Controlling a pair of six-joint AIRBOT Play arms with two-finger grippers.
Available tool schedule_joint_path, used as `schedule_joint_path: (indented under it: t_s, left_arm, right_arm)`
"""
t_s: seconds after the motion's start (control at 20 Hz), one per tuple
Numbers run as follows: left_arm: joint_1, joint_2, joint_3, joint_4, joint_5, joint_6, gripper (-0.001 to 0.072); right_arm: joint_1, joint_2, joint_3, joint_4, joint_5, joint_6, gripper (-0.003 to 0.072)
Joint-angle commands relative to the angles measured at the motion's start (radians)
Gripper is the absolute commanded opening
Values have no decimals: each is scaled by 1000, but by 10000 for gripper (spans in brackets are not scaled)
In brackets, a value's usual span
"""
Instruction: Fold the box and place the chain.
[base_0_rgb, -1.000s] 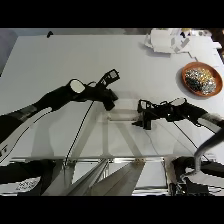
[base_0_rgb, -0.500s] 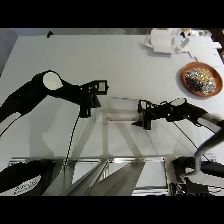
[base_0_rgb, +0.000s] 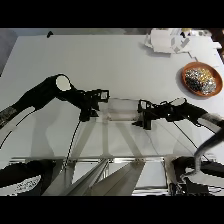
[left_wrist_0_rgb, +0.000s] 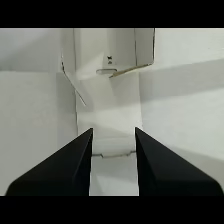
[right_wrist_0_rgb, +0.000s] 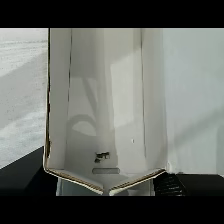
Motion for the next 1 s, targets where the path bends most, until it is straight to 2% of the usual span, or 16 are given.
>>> schedule_joint_path:
  t_s: [0.0, 0.15, 0.4, 0.85, 0.95]
  left_arm:
    - [1, -21, -48, -66, 93, 174, 289]
    - [2, -21, -98, -74, 177, 226, 289]
    - [1, -24, -106, -118, 248, 306, 289]
    - [-41, -52, -106, -186, 244, 327, 287]
    - [-50, -52, -106, -195, 248, 327, 261]
  right_arm:
    - [0, -1, 0, 0, 0, 0, 437]
    - [0, -1, 0, 0, 0, 0, 437]
    - [0, -1, 0, 0, 0, 0, 437]
    - [0, -1, 0, 0, 0, 0, 437]
    - [0, -1, 0, 0, 0, 0, 437]
